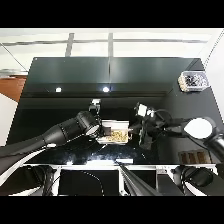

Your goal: Fold the box and place the chain.

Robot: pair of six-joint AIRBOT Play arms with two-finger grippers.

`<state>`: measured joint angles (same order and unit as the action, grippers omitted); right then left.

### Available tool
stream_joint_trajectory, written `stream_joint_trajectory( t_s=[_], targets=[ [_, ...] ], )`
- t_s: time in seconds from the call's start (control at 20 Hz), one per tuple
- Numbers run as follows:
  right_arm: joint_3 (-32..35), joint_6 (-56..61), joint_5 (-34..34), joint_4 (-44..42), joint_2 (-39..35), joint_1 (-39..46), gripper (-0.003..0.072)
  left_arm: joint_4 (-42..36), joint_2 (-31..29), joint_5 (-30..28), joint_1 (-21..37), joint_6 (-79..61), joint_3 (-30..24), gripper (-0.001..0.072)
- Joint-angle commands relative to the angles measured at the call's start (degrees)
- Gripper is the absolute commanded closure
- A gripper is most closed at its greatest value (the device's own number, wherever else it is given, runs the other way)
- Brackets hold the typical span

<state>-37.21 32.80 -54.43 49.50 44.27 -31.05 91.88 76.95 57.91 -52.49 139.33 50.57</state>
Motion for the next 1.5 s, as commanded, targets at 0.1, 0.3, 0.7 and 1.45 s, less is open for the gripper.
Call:
stream_joint_trajectory(
  t_s=[0.1,0.3,0.7,1.45],
  targets=[
    [-9.4,2.38,-0.83,-4.55,-1.49,-0.02,0.0648,0.02,0.02,0.0,0.02,0.0,0.02,0.068],
    [-9.53,3.72,-0.11,-6.4,-0.85,-0.02,0.0648,0.02,0.02,0.02,0.02,0.0,0.02,0.068],
    [-4.66,10.84,-1.07,-2.62,3.63,-0.02,0.0022,0.02,0.02,-0.02,0.02,0.0,0.02,0.068],
    [-5.75,22.64,-8.55,8.66,2.75,5.84,0.0026,-0.85,-1.57,6.38,0.07,-5.73,6.6,0.0069]
  ],
)
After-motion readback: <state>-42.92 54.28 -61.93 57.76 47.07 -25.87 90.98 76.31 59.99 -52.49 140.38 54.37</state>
